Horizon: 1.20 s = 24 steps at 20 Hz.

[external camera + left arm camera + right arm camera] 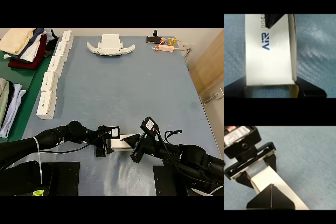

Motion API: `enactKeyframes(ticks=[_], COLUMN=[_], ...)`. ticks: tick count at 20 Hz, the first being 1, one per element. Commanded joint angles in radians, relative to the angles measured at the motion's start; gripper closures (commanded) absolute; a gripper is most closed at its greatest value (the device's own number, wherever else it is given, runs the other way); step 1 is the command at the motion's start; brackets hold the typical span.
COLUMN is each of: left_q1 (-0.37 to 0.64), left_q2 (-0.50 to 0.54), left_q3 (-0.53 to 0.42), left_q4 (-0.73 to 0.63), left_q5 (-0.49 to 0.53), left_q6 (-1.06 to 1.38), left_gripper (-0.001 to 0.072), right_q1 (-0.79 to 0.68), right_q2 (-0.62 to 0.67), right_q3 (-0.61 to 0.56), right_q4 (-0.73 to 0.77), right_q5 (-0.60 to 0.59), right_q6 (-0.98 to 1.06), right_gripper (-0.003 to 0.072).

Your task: Fold the box.

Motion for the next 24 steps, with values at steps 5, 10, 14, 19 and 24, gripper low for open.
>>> enactKeyframes(ticks=[5, 10, 14, 19, 24], left_q1=[0.0, 0.0, 0.0, 0.0, 0.041], left_q2=[0.0, 0.0, 0.0, 0.0, 0.032], left_q3=[0.0, 0.0, 0.0, 0.007, 0.053], left_q4=[0.0, 0.0, 0.0, 0.002, 0.085], left_q5=[0.001, 0.001, 0.0, 0.03, 0.038], left_q6=[0.001, 0.001, 0.0, -0.098, -0.344], left_gripper=[0.0113, 0.0114, 0.0113, 0.0113, 0.0113], right_q1=[-0.151, -0.37, -0.457, -0.457, -0.457], right_q2=[0.001, -0.016, -0.036, -0.036, -0.036], right_q3=[0.152, 0.333, 0.359, 0.359, 0.359], right_q4=[-0.199, -0.461, -0.457, -0.449, -0.449], right_q5=[-0.414, -0.834, -0.856, -0.857, -0.857], right_q6=[0.119, 0.413, 0.415, 0.414, 0.414], right_gripper=[0.0683, 0.0683, 0.0683, 0.0683, 0.0683])
